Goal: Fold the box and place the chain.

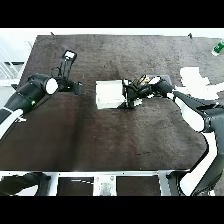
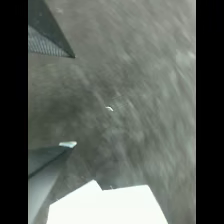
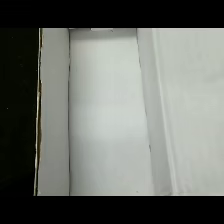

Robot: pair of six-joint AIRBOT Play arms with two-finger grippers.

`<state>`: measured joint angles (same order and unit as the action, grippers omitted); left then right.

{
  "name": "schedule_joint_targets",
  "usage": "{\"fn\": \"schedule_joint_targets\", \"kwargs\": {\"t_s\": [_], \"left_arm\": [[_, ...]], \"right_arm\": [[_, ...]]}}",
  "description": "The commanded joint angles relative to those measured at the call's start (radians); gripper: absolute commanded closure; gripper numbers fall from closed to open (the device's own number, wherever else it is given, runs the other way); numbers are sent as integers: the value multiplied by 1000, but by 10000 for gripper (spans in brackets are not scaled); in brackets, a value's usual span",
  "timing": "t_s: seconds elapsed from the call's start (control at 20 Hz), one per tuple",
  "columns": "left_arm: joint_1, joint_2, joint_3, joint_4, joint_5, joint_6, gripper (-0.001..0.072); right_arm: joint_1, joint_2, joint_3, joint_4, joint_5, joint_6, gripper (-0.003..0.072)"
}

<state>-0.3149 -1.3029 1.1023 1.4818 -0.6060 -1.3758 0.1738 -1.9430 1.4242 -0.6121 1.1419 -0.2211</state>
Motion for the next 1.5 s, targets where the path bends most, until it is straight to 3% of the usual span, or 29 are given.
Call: {"fn": "schedule_joint_targets", "kwargs": {"t_s": [0.0,0.1,0.15,0.25,0.4,0.65,0.9,0.95,1.0,1.35,1.45], "left_arm": [[103,-3,-8,-416,43,514,103],[216,-27,-7,-832,-62,963,104],[264,-48,-6,-972,-141,1086,104],[330,-121,8,-1077,-323,1253,104],[344,-290,84,-1067,-491,1356,104],[327,-522,268,-1054,-576,1425,103],[214,-536,279,-890,-580,1674,97],[198,-536,279,-890,-568,1662,19],[187,-536,279,-890,-535,1634,-1],[185,-538,280,-887,-476,1687,-1],[185,-538,279,-899,-505,1632,-1]], "right_arm": [[1,0,0,0,0,0,105],[1,0,0,0,0,0,105],[1,0,0,0,0,0,105],[0,0,0,0,0,0,105],[1,0,0,0,0,0,105],[1,0,0,0,0,0,105],[1,0,0,0,0,0,105],[1,0,0,0,0,0,105],[1,0,0,1,0,0,105],[1,0,0,0,0,0,105],[1,0,0,0,0,0,105]]}}
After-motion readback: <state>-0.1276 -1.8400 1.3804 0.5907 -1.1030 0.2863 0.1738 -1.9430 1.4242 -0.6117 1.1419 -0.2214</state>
